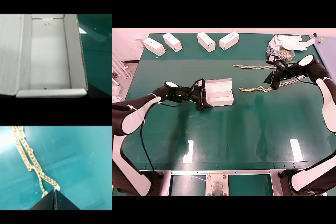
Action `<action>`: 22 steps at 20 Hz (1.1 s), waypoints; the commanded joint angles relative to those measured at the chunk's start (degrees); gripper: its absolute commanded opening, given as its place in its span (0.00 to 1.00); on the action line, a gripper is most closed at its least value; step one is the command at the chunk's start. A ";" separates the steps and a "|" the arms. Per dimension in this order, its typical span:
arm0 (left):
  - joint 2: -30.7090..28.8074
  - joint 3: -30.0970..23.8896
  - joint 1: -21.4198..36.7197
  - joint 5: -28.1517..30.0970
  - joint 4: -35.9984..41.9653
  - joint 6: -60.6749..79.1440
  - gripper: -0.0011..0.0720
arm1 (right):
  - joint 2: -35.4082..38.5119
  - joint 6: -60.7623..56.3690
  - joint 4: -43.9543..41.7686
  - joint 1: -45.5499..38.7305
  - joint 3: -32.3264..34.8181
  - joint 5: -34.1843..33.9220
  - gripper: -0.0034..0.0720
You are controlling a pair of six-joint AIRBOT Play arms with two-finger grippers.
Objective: Fold the box and place the chain.
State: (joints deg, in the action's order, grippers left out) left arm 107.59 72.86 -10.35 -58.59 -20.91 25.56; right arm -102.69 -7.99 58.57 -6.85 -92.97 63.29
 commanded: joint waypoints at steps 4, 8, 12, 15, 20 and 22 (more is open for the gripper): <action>-0.02 0.04 0.04 0.00 -0.02 0.00 0.88 | 4.52 -2.89 -2.47 -0.15 0.48 2.62 0.37; -0.02 0.04 0.04 0.00 -0.02 0.00 0.88 | -0.11 1.68 -2.29 -0.09 1.09 3.02 0.84; -0.02 0.04 0.04 0.00 -0.02 0.00 0.88 | -5.40 4.42 -2.45 -0.09 1.03 2.29 0.84; -0.02 0.04 0.04 0.00 -0.02 0.00 0.88 | -7.54 5.79 -2.43 -0.15 1.03 1.38 0.84; -0.02 0.04 0.04 0.00 -0.02 0.00 0.88 | -8.31 7.50 -2.43 -1.16 1.03 -1.53 0.84; -0.02 0.04 0.04 0.02 -0.02 0.00 0.87 | -8.33 8.13 -2.45 -1.64 1.03 -2.21 0.84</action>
State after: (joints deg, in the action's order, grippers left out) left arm 107.59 72.86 -10.35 -58.59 -20.93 25.56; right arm -110.63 -1.13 55.77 -7.92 -91.96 62.63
